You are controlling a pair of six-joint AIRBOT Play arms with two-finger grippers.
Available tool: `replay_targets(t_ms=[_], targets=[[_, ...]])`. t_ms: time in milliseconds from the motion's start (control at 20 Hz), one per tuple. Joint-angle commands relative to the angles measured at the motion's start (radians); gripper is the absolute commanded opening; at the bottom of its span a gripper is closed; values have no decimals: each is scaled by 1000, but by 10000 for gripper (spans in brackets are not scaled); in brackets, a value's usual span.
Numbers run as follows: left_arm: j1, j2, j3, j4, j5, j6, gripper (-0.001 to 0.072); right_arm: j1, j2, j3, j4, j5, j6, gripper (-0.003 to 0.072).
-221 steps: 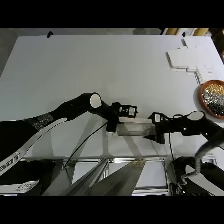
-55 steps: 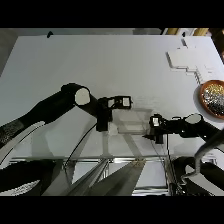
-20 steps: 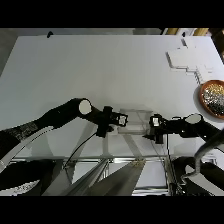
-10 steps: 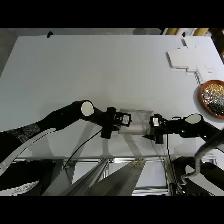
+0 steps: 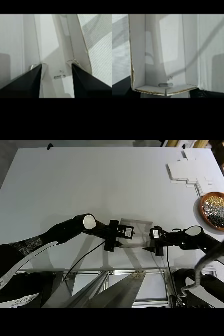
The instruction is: Fold the box and place the chain.
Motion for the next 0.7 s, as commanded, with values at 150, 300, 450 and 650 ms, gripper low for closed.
replay_targets(t_ms=[150, 300, 450, 650], targets=[[0, 27, 0, 15, -14, -60, 370, 0, 1, 1, 0, 0, 0, 340], [9, 103, 0, 70, -14, -216, 310, 1, 1, 1, 0, 0, 0, 340], [19, 196, 0, 185, -37, -492, 70, 1, 1, 1, 1, 0, 0, 340], [85, 292, 0, 351, -197, -948, 4, 0, 1, 1, 0, 0, 0, 340]])
